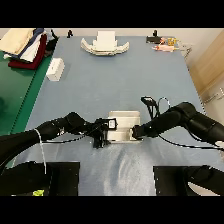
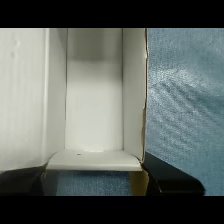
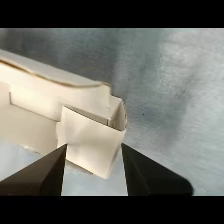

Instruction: Fold the box.

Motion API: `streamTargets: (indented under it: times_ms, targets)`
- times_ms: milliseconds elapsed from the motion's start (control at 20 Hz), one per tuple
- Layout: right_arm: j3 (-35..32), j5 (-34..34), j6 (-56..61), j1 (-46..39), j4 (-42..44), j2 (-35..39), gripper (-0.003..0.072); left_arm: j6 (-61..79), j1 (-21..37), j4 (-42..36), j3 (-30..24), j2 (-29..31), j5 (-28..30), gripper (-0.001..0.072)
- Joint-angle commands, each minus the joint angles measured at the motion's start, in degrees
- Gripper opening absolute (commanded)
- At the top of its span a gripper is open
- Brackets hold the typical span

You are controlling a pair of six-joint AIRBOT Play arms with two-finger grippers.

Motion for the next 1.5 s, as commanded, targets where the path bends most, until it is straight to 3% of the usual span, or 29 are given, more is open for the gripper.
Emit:
streamTargets:
  times_ms: [0,150,350,400,550,600,700,750,1000,1050,1100,1150,1450]
  targets:
    - [6.1,-4.9,18.8,10.2,-17.0,-6.2,0.0516,0.0,0.0,0.0,0.0,0.0,0.0,0.0522]
    - [9.0,-8.2,25.4,14.1,-22.6,-11.7,0.0516,0.0,0.0,0.0,0.0,0.0,0.0,0.0521]
    - [9.7,-8.3,30.5,15.0,-22.9,-14.5,0.0509,0.0,0.0,0.0,0.0,0.0,0.0,0.0522]
    - [9.7,-8.2,30.9,15.0,-22.8,-14.8,0.0412,0.0,0.0,0.0,0.0,0.0,0.0,0.0522]
    - [9.7,-8.0,32.8,15.0,-22.8,-15.1,0.0400,0.0,0.0,0.0,0.0,0.0,0.0,0.0521]
    - [9.7,-8.0,33.0,15.0,-22.8,-15.2,0.0327,0.0,0.0,0.0,0.0,0.0,0.0,0.0521]
    - [9.7,-8.0,32.9,15.0,-22.8,-15.7,0.0088,0.0,0.0,0.0,0.0,0.0,0.0,0.0521]
    - [9.7,-8.0,32.9,15.0,-22.8,-16.0,0.0004,0.0,0.0,0.0,0.0,0.0,0.0,0.0521]
    - [9.7,-7.2,32.9,15.1,-22.4,-16.1,0.0005,0.0,0.0,0.0,0.0,0.0,0.0,0.0521]
    - [9.7,-7.2,32.9,15.0,-21.8,-16.0,0.0133,0.0,0.0,0.0,0.0,0.0,0.0,0.0522]
    - [9.8,-7.2,32.8,15.1,-21.2,-15.9,0.0365,0.0,0.0,0.0,0.0,0.0,0.0,0.0522]
    - [9.9,-7.2,32.2,15.0,-20.5,-15.8,0.0433,0.0,0.0,0.0,0.0,0.0,0.0,0.0522]
    - [12.1,-9.8,31.1,15.0,-20.3,-15.3,0.0433,0.0,0.0,0.0,0.0,0.0,0.0,0.0521]
